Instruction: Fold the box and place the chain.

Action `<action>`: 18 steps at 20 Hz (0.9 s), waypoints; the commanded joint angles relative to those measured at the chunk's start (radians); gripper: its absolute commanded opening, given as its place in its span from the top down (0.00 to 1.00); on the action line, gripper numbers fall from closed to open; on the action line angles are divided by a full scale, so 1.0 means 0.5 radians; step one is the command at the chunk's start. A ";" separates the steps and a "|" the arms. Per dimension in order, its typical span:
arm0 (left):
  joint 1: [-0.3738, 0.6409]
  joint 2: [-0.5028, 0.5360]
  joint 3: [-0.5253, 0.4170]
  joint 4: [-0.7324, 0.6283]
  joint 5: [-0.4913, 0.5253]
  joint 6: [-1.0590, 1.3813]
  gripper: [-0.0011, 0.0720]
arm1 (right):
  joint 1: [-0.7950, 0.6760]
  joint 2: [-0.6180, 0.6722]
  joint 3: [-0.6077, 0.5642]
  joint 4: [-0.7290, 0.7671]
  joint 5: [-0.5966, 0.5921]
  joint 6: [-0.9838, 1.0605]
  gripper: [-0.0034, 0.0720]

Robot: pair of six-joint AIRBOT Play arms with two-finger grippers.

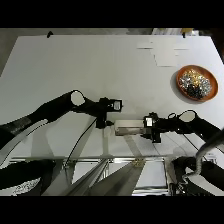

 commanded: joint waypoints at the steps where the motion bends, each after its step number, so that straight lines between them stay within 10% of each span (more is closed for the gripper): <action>1: 0.002 0.174 0.002 0.391 -0.101 -0.293 0.12 | 0.001 -0.001 -0.001 0.002 -0.008 -0.002 0.41; 3: 0.000 0.314 0.002 0.552 -0.181 -0.481 0.22 | 0.000 -0.001 -0.001 0.002 -0.008 -0.002 0.41; 8: -0.168 0.622 0.002 0.706 -0.296 -0.757 0.98 | 0.001 -0.001 -0.001 0.002 -0.008 -0.002 0.41; 13: -0.562 0.543 0.002 0.342 -0.228 -1.054 0.98 | 0.000 -0.001 -0.001 0.002 -0.008 -0.002 0.41; 18: -0.631 0.276 0.002 0.078 0.559 -1.315 0.98 | 0.001 -0.001 -0.001 0.002 -0.008 -0.002 0.41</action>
